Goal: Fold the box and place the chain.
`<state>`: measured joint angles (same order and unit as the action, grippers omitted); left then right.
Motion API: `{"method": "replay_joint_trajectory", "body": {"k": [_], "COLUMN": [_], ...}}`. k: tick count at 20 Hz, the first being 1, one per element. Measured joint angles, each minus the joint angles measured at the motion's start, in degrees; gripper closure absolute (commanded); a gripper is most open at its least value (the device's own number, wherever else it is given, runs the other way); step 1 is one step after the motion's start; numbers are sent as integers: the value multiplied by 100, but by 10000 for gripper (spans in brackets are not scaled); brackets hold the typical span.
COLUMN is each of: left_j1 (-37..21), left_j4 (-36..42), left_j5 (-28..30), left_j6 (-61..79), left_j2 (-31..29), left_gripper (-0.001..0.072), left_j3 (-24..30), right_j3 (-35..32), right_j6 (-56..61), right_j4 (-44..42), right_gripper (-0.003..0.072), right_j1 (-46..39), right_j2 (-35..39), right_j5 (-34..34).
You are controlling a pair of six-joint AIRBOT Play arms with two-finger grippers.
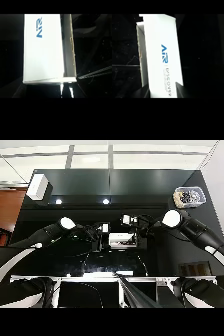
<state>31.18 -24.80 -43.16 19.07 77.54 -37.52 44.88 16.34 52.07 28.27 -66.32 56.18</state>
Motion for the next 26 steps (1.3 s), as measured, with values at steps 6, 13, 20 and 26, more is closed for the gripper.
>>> {"method": "replay_joint_trajectory", "body": {"k": [6,13,20,26], "left_j1": [0,0,0,0], "left_j4": [2,7,4,2], "left_j5": [4,9,9,7], "left_j6": [-4,-7,-2,-2], "left_j2": [-2,-2,0,-2], "left_gripper": [312,312,312,312], "left_j3": [0,0,0,0], "right_j3": [-2,-2,-2,-2], "right_j6": [103,199,286,299], "right_j4": [7,50,57,50], "right_gripper": [289,299,319,319], "right_j1": [4,4,2,2], "right_j2": [4,127,149,85], "right_j5": [-2,125,243,269]}}
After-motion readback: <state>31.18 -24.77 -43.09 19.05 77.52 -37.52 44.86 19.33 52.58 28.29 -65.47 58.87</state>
